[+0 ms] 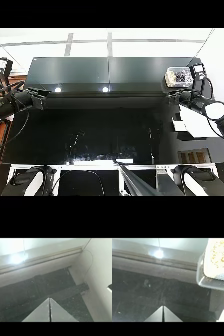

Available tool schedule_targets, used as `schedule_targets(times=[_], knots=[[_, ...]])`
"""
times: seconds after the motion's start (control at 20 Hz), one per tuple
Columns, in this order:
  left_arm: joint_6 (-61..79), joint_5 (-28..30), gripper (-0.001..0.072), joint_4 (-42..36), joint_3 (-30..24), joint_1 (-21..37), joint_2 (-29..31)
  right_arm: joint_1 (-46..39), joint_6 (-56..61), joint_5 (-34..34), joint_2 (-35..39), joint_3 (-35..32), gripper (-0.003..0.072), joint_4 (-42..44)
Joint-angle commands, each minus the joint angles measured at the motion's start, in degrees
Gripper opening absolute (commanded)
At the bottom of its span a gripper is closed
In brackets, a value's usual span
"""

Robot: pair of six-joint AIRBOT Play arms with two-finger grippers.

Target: Fold the box and place the chain.

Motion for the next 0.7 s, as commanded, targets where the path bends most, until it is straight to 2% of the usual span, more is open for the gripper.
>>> schedule_targets(times=[0.0, 0.65], knots=[[0.0, 0.0, 0.0028, 0.0, 0.0, 0.0, 0.0, 0.0, 0.0, 0.0, 0.0, 0.0, 0.0018, 0.0], [0.0, 0.2, 0.0028, -0.2, 0.0, 0.0, 0.0, 0.0, 0.0, 0.0, 0.0, 0.0, 0.0017, 0.0]])
